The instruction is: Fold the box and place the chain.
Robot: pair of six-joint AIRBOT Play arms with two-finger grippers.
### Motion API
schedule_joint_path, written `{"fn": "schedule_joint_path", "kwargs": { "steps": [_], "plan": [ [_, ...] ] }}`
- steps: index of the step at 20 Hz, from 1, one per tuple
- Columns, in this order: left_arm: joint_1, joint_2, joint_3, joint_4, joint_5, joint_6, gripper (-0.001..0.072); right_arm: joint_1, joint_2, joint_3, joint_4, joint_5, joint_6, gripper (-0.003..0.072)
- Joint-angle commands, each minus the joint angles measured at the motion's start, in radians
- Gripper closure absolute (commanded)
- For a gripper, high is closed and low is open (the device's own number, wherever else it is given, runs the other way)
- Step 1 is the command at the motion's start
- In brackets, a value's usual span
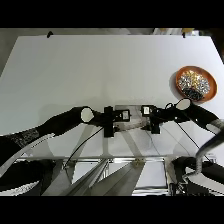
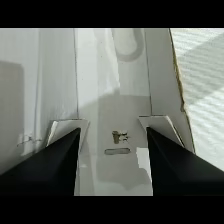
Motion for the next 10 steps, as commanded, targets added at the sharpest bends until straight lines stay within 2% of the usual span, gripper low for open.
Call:
{"fn": "schedule_joint_path", "kwargs": {
  "steps": [1, 3, 4, 6, 10],
  "plan": [
    [0.002, 0.008, 0.000, 0.004, -0.015, -0.074, 0.0286, 0.000, 0.000, 0.000, 0.001, 0.000, 0.001, 0.0330],
    [0.018, 0.054, 0.000, 0.042, -0.087, -0.164, 0.0664, 0.000, 0.000, 0.000, 0.001, 0.000, 0.001, 0.0330],
    [0.028, 0.084, 0.000, 0.071, -0.134, -0.210, 0.0703, 0.000, 0.000, 0.000, 0.001, 0.000, 0.001, 0.0330],
    [0.048, 0.160, 0.000, 0.172, -0.210, -0.419, 0.0703, 0.000, 0.000, 0.000, 0.001, 0.000, 0.001, 0.0330],
    [0.114, 0.320, 0.000, 0.443, -0.377, -1.030, 0.0704, 0.000, 0.000, 0.000, 0.001, 0.000, 0.001, 0.0330]
  ]
}}
